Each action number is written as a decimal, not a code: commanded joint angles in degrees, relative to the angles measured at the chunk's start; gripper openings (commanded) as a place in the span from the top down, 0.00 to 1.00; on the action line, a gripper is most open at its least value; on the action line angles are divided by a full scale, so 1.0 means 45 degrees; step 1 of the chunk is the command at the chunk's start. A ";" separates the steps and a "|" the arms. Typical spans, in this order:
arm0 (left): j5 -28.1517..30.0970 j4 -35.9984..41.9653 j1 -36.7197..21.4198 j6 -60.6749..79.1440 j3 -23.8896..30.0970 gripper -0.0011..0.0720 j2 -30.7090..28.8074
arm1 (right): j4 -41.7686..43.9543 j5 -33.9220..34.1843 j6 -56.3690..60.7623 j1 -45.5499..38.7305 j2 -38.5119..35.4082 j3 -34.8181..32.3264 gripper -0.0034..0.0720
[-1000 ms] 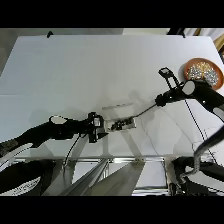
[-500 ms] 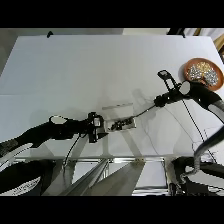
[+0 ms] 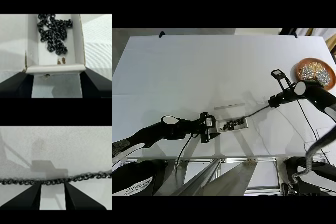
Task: Fold the box and place the chain.
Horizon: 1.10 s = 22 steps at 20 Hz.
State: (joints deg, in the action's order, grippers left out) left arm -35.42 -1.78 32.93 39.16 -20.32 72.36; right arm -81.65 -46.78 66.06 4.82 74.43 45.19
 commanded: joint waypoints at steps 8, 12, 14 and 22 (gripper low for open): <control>0.0005 0.0000 0.0005 0.0005 0.0000 0.80 -0.0010 | -0.0277 -0.0447 0.0529 0.0000 -0.0112 -0.0092 0.56; 0.0005 0.0000 0.0005 0.0005 0.0000 0.80 -0.0010 | -0.0291 0.0010 0.0612 0.0000 -0.0112 -0.0364 0.56; 0.0005 0.0000 0.0005 0.0005 0.0005 0.80 -0.0010 | -0.0287 0.0262 0.0612 0.0000 -0.0112 -0.0364 0.56; 0.0005 0.0000 0.0005 0.0005 0.0000 0.80 -0.0010 | -0.0282 0.0253 0.0699 0.0000 0.0034 -0.0369 0.57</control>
